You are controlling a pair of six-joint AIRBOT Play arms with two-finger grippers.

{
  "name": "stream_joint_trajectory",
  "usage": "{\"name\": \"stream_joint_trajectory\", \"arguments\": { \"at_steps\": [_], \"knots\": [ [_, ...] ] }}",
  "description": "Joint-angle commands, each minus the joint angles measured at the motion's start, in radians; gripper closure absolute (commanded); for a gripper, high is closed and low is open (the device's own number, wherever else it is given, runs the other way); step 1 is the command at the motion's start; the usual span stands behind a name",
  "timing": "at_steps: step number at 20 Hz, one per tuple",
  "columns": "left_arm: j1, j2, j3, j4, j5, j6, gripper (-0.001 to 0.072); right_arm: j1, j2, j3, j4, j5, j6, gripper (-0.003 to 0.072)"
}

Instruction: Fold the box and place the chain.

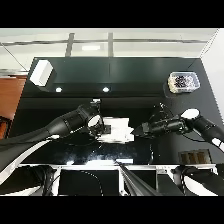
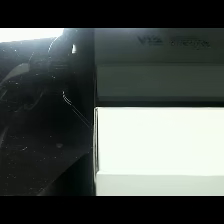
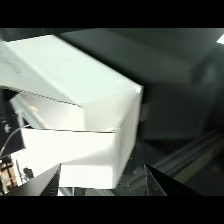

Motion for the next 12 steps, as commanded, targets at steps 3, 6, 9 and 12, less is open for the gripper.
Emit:
{"name": "stream_joint_trajectory", "arguments": {
  "at_steps": [3,6,9,12],
  "knots": [
    [0.0,0.0,0.001,0.0,0.0,0.0,0.0679,0.068,-0.002,0.025,-0.001,-0.076,0.08,0.0092],
    [0.0,0.0,0.001,0.0,0.0,0.0,0.0679,0.161,-0.003,0.042,-0.006,-0.162,0.145,0.0093],
    [0.001,0.0,0.001,0.0,0.0,0.0,0.0679,0.252,-0.003,0.078,-0.084,-0.261,0.234,0.0094],
    [0.001,0.0,0.001,0.0,0.0,0.0,0.0679,0.331,-0.005,0.128,-0.201,-0.321,0.378,0.0095]
  ]
}}
